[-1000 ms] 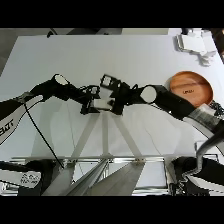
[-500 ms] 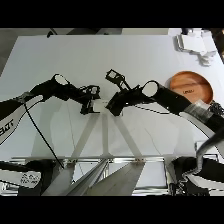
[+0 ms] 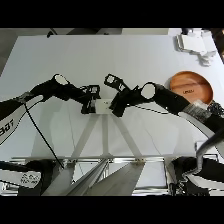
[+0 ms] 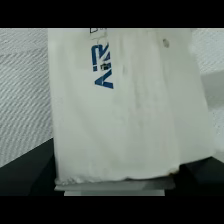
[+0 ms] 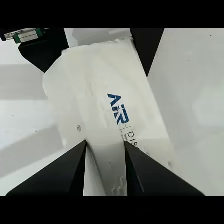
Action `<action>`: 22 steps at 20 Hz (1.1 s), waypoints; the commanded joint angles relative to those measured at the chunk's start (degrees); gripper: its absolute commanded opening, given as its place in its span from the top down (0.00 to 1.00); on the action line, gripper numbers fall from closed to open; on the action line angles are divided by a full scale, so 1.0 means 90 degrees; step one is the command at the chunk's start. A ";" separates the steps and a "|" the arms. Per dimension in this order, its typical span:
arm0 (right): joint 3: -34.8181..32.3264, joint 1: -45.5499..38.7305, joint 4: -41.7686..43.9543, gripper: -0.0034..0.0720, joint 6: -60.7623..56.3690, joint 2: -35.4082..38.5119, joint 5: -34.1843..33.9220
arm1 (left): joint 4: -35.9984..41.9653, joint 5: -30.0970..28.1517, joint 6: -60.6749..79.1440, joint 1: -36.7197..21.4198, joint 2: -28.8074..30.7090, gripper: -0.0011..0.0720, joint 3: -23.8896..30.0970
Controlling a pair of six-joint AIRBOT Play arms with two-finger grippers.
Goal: Fold the box and place the chain.
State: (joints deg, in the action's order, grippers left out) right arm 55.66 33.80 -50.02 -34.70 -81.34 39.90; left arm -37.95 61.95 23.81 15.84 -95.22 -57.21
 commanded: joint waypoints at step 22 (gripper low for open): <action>-0.0034 0.0364 -0.0559 0.74 -0.0002 0.0194 -0.1047 | -0.0029 0.0046 0.0019 -0.0002 0.0002 0.39 0.0000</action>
State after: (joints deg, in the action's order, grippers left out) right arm 55.53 37.01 -55.05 -34.63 -79.44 30.04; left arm -38.17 62.13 23.86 15.77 -95.20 -57.25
